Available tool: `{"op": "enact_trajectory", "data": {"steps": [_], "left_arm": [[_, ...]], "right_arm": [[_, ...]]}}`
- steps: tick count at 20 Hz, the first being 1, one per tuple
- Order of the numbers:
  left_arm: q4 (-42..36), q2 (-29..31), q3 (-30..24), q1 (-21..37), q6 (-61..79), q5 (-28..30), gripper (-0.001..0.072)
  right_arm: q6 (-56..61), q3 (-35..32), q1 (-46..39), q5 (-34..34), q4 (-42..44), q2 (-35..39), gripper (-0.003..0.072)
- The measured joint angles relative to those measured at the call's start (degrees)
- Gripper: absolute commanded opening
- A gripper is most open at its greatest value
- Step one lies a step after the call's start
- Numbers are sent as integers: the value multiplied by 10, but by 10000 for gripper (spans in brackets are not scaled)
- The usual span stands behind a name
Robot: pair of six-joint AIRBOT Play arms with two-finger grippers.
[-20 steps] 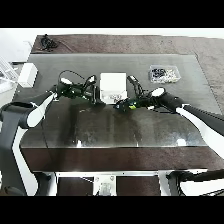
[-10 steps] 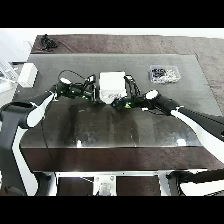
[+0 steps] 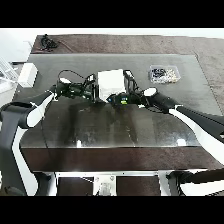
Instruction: Fold the box and place the chain.
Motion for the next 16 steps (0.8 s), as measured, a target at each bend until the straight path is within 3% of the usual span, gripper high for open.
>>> {"op": "enact_trajectory", "data": {"steps": [5, 9, 16], "left_arm": [[15, 0, -1, -3, 8, -25, 477], [7, 0, -1, -1, 4, -10, 477], [5, 0, -1, -1, 2, -6, 477]], "right_arm": [[-3, 41, -2, 1, 26, 9, 515], [-2, 53, 0, 21, 26, 17, 515], [-28, 57, -29, 23, -19, 31, 514]]}}
